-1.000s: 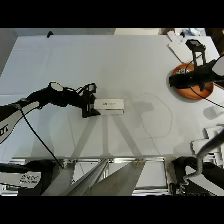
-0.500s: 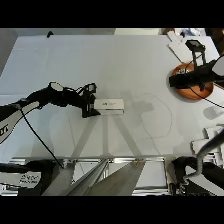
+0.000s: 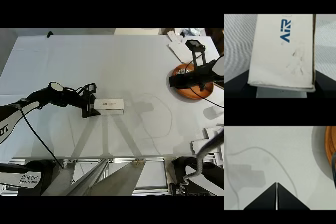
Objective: Fold the box and place the chain.
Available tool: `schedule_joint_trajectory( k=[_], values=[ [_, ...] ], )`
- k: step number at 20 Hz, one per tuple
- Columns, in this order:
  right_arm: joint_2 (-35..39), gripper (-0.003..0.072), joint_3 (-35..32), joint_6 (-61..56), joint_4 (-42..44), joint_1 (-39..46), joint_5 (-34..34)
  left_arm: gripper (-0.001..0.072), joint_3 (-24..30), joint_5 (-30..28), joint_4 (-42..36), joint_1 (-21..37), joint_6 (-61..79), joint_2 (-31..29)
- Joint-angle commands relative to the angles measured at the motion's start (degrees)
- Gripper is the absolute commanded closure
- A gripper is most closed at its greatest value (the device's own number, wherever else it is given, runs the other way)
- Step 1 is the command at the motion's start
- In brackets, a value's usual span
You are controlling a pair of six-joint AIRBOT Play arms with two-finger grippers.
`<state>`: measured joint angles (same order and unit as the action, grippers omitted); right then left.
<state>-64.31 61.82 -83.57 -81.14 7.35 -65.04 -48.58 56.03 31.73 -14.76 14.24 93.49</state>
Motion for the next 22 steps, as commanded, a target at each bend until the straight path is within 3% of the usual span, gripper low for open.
schedule_joint_trajectory(
  k=[1, 4, 6, 22],
  values=[
    [0.04, 0.0667, 0.04, 0.0, 0.02, 0.02, -0.02, 0.0517, 0.0, 0.28, 6.69, 0.02, -22.6, -29.7],
    [0.04, 0.0667, 0.04, 0.0, 0.02, 0.02, -0.02, 0.0513, 0.0, 0.13, 6.71, 0.02, -22.6, -29.7],
    [0.04, 0.0667, 0.04, 0.0, 0.02, 0.02, -0.02, 0.0702, -0.02, -0.15, 6.71, 0.02, -22.58, -29.7],
    [0.04, 0.0667, 0.04, 0.0, 0.02, 0.02, -0.02, 0.0697, -0.02, 0.31, 6.69, 0.02, -22.62, -29.7]
  ],
)
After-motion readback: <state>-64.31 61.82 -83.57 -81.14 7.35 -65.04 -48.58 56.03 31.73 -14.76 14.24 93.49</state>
